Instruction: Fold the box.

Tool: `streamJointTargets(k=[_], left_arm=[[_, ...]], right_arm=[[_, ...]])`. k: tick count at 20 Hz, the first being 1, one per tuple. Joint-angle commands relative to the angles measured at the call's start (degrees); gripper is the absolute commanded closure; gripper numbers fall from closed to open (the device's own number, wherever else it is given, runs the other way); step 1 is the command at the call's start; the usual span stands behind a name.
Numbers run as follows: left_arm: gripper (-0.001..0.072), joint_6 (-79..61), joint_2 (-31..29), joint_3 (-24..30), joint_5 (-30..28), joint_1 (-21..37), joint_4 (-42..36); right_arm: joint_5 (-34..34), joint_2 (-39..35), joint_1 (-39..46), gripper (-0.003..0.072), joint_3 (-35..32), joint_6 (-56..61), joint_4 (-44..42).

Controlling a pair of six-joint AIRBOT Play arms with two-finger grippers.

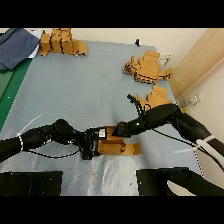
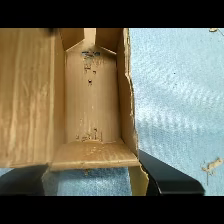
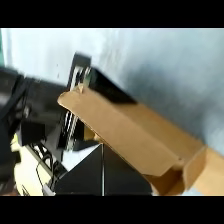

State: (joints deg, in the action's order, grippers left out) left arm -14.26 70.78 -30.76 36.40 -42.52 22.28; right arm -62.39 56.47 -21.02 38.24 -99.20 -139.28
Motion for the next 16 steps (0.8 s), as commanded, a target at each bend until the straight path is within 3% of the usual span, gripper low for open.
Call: streamJointTargets(k=[1, 8, 13, 16], left_arm=[[0.0283, 0.0, 0.0, 0.0, 0.0, 0.0, 0.0], [0.0283, 0.0, 0.0, 0.0, 0.0, 0.0, 0.0], [0.0283, 0.0, 0.0, 0.0, 0.0, 0.0, 0.0], [0.0283, 0.0, 0.0, 0.0, 0.0, 0.0, 0.0]], right_arm=[[5.7, 7.9, 2.8, 0.0683, 2.3, -1.7, -0.4], [4.3, 17.4, 3.8, 0.0684, 2.3, -3.8, 1.2], [4.3, 18.2, 3.9, 0.0684, 2.6, -3.7, 4.5], [3.2, 14.2, 3.9, 0.0684, 4.5, -7.0, 4.6]])
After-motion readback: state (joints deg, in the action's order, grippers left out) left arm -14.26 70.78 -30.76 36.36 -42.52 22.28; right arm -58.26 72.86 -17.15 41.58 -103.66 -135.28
